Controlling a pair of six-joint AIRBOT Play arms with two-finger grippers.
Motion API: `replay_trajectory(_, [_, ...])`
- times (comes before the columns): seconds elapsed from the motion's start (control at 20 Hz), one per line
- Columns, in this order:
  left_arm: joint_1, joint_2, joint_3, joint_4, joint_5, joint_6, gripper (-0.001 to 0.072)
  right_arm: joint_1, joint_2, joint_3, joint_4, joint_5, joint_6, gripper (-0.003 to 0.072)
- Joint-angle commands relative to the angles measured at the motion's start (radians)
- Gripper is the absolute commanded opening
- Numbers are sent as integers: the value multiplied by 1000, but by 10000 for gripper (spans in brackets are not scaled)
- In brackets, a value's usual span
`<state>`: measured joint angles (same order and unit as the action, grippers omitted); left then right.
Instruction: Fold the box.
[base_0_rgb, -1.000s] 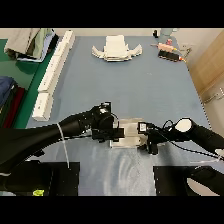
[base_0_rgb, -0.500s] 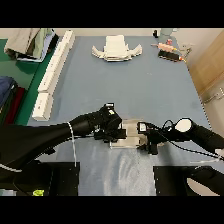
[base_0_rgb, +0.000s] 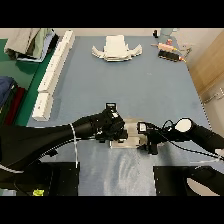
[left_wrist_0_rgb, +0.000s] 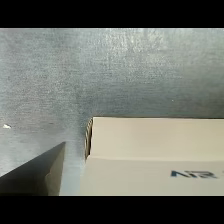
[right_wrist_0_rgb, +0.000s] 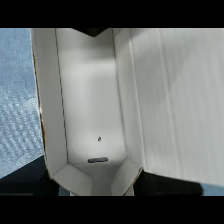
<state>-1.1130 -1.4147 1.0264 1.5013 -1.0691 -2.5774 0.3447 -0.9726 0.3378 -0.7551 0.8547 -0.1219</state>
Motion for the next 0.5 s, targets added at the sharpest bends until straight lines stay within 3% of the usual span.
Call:
replay_trajectory(0.0, [-1,1,3,3,0,-8,536,0,1,0,0,0,0,512])
replay_trajectory(0.15, [-1,0,3,11,0,-8,519,0,1,0,0,0,0,512])
replay_trajectory(0.2, [-1,0,3,12,-1,-13,463,0,1,0,0,0,0,512])
replay_trajectory(0.25, [-1,0,3,12,-5,-10,140,0,1,0,0,0,0,512])
replay_trajectory(0.3, [-2,0,3,14,-3,3,19,0,1,0,0,0,0,512])
replay_trajectory(0.45, [-3,0,3,13,-5,3,16,0,1,0,0,0,0,512])
